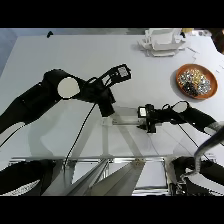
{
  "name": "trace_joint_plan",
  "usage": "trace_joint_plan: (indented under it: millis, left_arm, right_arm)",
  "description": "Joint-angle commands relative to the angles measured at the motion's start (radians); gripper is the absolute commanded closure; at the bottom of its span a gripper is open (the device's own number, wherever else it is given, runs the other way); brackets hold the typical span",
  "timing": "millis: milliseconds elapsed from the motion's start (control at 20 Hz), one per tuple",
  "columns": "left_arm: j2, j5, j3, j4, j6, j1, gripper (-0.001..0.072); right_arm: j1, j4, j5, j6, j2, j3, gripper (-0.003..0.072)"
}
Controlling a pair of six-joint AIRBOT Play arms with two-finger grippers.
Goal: Fold the box and place the chain.
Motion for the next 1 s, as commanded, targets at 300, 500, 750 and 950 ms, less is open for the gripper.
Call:
trace_joint_plan:
  millis: [300,500,750,950]
  left_arm:
    - [0.019,-0.104,0.0,0.117,0.002,0.001,0.0701]
    - [-0.03,-0.16,-0.003,0.175,0.143,0.025,0.0508]
    - [-0.182,-0.1,-0.008,-0.142,0.404,0.132,0.0253]
    - [-0.272,-0.067,-0.008,-0.374,0.57,0.199,0.0174]
  right_arm:
    - [0.0,0.012,0.026,0.005,0.0,0.0,0.0264]
    - [0.0,0.014,0.023,0.005,0.0,0.0,0.021]
    - [0.0,0.014,0.024,0.005,0.0,0.0,0.021]
    - [0.0,0.013,0.023,0.005,0.0,0.0,0.021]
